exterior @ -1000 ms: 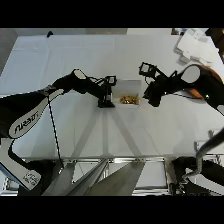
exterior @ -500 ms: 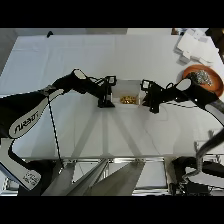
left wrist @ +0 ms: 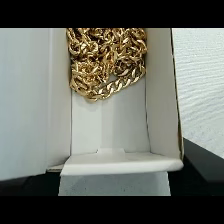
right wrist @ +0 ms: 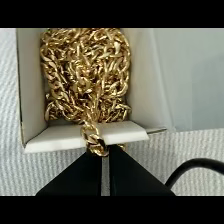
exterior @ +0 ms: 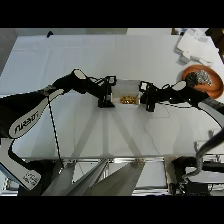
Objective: Fold the box and place the chain.
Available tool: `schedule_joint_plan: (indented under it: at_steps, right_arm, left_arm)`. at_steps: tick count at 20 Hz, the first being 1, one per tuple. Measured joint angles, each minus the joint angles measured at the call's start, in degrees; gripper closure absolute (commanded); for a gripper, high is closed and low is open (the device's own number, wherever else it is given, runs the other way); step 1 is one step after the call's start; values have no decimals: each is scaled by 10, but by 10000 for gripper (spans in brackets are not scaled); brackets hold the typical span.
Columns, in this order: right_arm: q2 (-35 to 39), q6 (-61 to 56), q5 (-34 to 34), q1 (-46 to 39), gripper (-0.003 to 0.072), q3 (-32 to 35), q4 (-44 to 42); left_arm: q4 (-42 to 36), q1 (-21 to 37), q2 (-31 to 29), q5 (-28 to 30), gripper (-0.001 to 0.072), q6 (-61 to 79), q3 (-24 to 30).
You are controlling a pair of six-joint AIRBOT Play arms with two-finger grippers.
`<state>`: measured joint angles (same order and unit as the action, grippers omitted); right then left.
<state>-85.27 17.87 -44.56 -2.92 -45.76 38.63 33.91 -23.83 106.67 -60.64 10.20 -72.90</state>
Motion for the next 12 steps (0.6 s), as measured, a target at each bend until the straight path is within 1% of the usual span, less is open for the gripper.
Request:
schedule_joint_plan:
  at_steps: [3, 8, 12]
  right_arm:
    - [11, 0, 3, 0, 677, 0, 19]
    - [70, -51, 17, 0, 677, 0, 82]
    - [123, -80, -17, 0, 677, 0, 94]
  left_arm:
    - [0, 0, 0, 0, 432, 0, 0]
    - [0, 0, 0, 0, 432, 0, 0]
    - [0, 0, 0, 0, 432, 0, 0]
